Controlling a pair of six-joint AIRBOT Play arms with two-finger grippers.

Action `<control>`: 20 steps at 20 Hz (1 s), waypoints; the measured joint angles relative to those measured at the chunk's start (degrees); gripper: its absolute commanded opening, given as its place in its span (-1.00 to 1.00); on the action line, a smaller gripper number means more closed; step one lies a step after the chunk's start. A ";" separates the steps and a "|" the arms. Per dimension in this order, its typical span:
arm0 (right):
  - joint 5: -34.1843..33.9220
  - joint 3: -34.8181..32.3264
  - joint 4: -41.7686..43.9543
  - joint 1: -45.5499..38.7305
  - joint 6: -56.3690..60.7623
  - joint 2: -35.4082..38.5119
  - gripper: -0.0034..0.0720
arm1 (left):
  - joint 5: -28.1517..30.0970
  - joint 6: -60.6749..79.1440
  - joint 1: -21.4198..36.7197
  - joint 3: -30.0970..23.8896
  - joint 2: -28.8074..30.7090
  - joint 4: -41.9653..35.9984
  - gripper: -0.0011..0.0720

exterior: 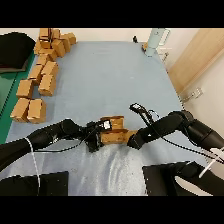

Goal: Fold the box.

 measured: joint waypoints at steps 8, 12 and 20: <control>11.45 6.08 12.72 0.33 7.19 -6.49 -0.90 | 0.00 0.00 0.00 0.00 0.00 0.00 0.27; 15.61 12.63 13.14 -0.31 7.63 -15.61 -0.90 | 0.00 0.00 0.00 0.00 0.00 0.00 0.27; 15.10 16.76 12.70 1.16 3.56 -28.83 -0.90 | 0.00 0.00 -0.02 0.00 0.00 0.02 0.27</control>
